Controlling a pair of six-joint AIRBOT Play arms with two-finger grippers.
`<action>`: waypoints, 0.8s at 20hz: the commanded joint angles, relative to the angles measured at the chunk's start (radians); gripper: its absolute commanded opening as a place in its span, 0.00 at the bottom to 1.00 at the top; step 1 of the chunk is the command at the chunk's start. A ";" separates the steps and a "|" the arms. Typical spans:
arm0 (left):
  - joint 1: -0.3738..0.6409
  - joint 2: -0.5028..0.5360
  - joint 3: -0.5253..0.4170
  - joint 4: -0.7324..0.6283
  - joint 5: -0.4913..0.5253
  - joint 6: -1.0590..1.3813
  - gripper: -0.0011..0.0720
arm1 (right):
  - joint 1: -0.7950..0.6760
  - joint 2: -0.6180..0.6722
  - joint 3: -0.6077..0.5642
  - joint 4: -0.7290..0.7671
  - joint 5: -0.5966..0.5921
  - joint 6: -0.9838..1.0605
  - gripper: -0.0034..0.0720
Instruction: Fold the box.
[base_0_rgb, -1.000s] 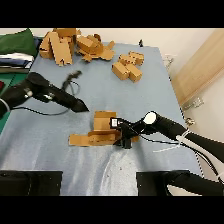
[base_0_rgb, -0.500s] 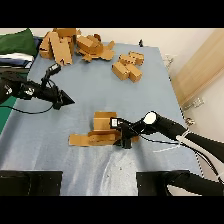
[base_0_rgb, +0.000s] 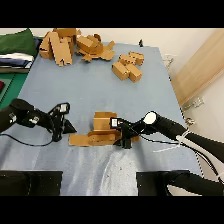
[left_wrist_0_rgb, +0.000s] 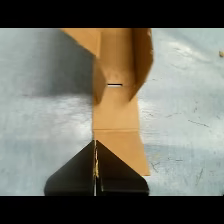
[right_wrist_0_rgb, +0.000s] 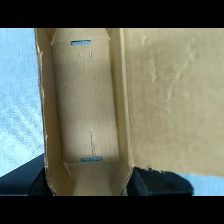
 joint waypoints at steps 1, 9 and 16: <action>-0.068 0.039 -0.060 0.001 0.062 0.071 0.59 | 0.001 0.000 0.001 0.000 0.000 0.000 0.59; -0.265 0.039 -0.057 -0.035 0.251 -0.014 0.75 | 0.001 0.000 0.001 0.000 0.000 0.000 0.59; -0.341 0.039 -0.057 -0.038 0.336 -0.074 0.75 | 0.001 0.000 0.001 0.000 0.000 0.000 0.59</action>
